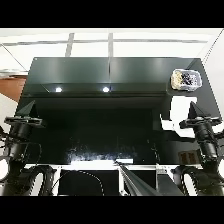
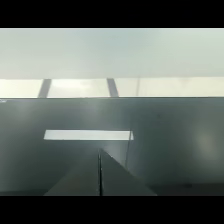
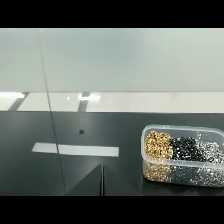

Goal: Fold the box and place the chain.

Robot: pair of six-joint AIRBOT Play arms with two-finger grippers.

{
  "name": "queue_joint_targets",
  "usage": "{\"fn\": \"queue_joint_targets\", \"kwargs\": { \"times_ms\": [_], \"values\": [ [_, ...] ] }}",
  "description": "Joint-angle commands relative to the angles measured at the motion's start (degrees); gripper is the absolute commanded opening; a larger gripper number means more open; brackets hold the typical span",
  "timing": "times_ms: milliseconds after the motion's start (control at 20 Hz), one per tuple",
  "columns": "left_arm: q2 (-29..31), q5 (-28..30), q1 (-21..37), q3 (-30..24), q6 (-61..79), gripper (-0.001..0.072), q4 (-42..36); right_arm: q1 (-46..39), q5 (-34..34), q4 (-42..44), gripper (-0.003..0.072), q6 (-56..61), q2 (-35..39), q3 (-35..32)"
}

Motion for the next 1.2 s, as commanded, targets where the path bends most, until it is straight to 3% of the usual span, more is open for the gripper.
{"fn": "queue_joint_targets", "kwargs": {
  "times_ms": [0, 150, 250, 400, 500, 600, 650, 750, 900, 950, 1050, 1150],
  "values": [
    [-3.65, -6.67, 0.0, -0.04, -4.22, 0.0028, 0.0, 0.07, 0.39, 0.39, 0.0026, 2.23, -2.49, 0.04],
    [-13.25, -10.05, 0.0, 0.79, -6.14, 0.0026, -0.02, 0.07, 1.55, 0.37, 0.0026, 4.2, -11.45, 0.63],
    [-20.87, -11.45, 0.0, 4.24, -6.08, 0.0026, 0.02, 0.07, 3.23, -0.7, 0.0026, 4.09, -18.95, 3.41],
    [-33.62, -11.67, 0.0, 12.98, -6.1, 0.0026, 0.04, 0.07, 5.35, -5.81, 0.0026, 4.09, -31.41, 11.76],
    [-42.32, -15.58, -0.07, 20.55, -6.67, 0.0026, 2.16, 0.07, 6.78, -9.75, 0.0026, 4.79, -40.59, 20.0],
    [-48.96, -15.47, -0.09, 29.09, -14.99, 0.0026, 6.4, 0.02, 9.05, -14.99, 0.0026, 12.41, -47.84, 28.96],
    [-51.41, -15.63, 0.0, 33.83, -20.22, 0.0025, 11.45, -0.02, 12.55, -22.18, 0.0026, 18.71, -50.84, 34.21],
    [-54.64, -19.08, -0.02, 43.21, -32.22, 0.0025, 27.74, -0.22, 22.18, -44.54, 0.0026, 37.83, -55.04, 44.63],
    [-56.85, -29.09, 0.0, 56.85, -62.14, 0.0024, 64.04, -0.33, 41.05, -89.11, 0.0026, 73.13, -57.57, 59.34],
    [-57.0, -33.94, 0.02, 61.05, -70.69, 0.0025, 75.43, -0.98, 46.31, -98.29, 0.0026, 78.73, -57.44, 62.95],
    [-56.22, -41.24, 0.87, 66.45, -79.62, 0.0027, 86.42, -4.37, 53.05, -102.79, 0.0025, 80.04, -56.13, 68.57],
    [-53.44, -45.86, 3.78, 67.56, -81.07, 0.0027, 84.74, -10.16, 53.86, -102.55, 0.0025, 80.13, -52.19, 69.42]
  ]
}}
